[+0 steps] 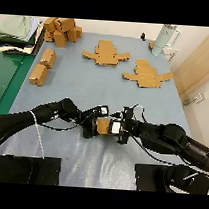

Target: Fold the box.

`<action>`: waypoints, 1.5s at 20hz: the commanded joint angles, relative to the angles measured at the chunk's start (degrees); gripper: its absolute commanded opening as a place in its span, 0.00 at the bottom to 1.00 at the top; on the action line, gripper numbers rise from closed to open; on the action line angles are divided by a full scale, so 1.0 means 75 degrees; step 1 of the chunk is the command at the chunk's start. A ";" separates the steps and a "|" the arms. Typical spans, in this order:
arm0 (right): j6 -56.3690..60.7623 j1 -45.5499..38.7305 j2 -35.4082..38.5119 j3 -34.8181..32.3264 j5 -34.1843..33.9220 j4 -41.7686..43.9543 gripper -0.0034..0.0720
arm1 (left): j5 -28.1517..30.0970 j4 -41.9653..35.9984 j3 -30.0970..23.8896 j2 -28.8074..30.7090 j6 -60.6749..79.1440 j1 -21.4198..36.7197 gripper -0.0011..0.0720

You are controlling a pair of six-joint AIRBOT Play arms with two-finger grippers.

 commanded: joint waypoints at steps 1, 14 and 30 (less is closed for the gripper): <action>-0.0015 -0.0044 -0.0565 0.0003 0.0017 0.0242 0.59 | 0.0000 0.0000 0.0006 0.0000 0.0000 -0.0003 0.67; -0.0023 0.0516 -0.1402 0.0003 -0.0006 0.0219 0.59 | 0.0000 0.0000 0.0006 0.0000 0.0000 -0.0003 0.67; -0.0023 0.0519 -0.1408 0.0003 0.0274 -0.0673 0.39 | 0.0003 0.0000 0.0006 0.0000 0.0000 -0.0003 0.67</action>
